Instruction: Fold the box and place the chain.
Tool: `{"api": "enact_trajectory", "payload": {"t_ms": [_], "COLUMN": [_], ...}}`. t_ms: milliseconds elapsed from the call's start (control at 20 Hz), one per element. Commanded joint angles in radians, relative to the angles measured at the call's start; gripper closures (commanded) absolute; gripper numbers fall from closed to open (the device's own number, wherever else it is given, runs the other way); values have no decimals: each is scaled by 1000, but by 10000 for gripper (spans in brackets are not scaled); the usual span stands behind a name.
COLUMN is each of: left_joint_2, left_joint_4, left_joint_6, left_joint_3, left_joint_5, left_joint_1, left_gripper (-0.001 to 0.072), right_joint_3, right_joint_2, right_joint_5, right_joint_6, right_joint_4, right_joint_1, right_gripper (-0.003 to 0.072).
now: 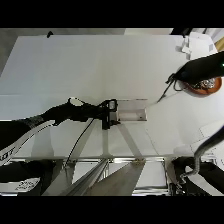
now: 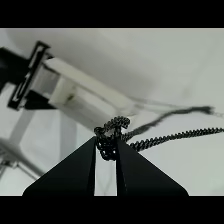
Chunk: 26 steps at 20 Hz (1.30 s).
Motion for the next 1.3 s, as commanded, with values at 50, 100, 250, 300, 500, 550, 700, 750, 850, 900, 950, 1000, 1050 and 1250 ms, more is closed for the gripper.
{"api": "enact_trajectory", "payload": {"t_ms": [50, 100, 250, 300, 500, 550, 700, 750, 850, 900, 950, 1000, 1050, 1250], "left_joint_2": [0, 0, 0, 0, 0, 0, 0, 0, 0, 0, 0, 0, 0, 0], "left_joint_4": [0, 0, 0, 0, 0, 0, 0, 0, 0, 0, 0, 0, 0, 0], "left_joint_6": [0, 0, 0, 0, 0, 0, 0, 0, 0, 0, 0, 0, 0, 0], "left_joint_3": [0, 0, 0, 0, 0, 0, 0, 0, 0, 0, 0, 0, 0, 0], "left_joint_5": [0, 0, 0, 0, 0, 0, 0, 0, 0, 0, 0, 0, 0, 0], "left_joint_1": [1, 1, 0, 1, 0, 1, 0, 0, 1, 1, 0, 0, 1, 1], "left_gripper": [679, 679, 679, 679, 679, 679, 679, 679, 679, 679, 679, 679, 679, 679], "right_joint_3": [0, 0, 0, 0, 0, 0, 0, 0, 0, 0, 0, 0, 0, 0], "right_joint_2": [7, 7, 7, 7, 7, 7, 7, 7, 8, 8, 8, 8, 9, 19], "right_joint_5": [11, 10, 5, 0, -78, -95, -106, -108, -108, -111, -119, -122, -122, -124], "right_joint_6": [53, 53, 63, 63, 63, 63, 63, 63, 63, 63, 62, 61, 59, 57], "right_joint_4": [0, -3, -16, -16, -16, -15, -15, -15, -11, -6, 1, 18, 35, 75], "right_joint_1": [171, 204, 281, 300, 351, 359, 364, 364, 364, 364, 364, 364, 364, 364], "right_gripper": [672, 672, 672, 672, 672, 672, 672, 672, 672, 672, 672, 672, 672, 672]}}
